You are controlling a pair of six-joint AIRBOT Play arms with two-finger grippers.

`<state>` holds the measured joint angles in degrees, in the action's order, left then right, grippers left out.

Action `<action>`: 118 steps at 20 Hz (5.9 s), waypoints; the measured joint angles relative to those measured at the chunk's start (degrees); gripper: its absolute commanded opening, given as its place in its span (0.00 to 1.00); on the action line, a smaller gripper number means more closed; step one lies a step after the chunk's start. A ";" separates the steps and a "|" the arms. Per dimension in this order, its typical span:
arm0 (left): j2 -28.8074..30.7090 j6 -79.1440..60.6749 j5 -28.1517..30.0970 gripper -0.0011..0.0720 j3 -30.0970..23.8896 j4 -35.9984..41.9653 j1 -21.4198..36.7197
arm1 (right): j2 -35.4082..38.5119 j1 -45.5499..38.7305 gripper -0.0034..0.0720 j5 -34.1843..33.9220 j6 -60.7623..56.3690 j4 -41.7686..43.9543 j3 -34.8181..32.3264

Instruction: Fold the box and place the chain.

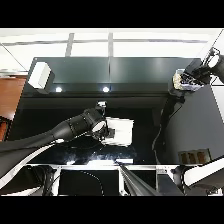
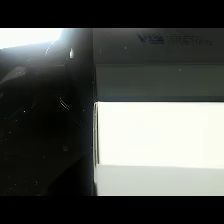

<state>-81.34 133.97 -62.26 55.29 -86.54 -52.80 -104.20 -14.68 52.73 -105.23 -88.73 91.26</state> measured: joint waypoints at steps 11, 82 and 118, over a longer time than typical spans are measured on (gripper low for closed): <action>0.00 0.00 0.00 0.05 0.00 0.04 0.00 | -2.54 -0.07 0.12 3.06 1.68 0.81 0.79; 0.04 4.72 1.18 0.56 0.24 -1.20 -0.07 | 53.55 25.42 0.63 19.98 32.83 35.23 -40.24; 17.14 -149.55 10.67 0.98 -27.23 51.25 31.39 | 55.19 18.95 0.63 21.00 30.91 34.01 -40.13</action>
<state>-64.20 -15.57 -51.59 28.05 -35.29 -21.41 -49.01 4.27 73.73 -74.32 -54.72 51.13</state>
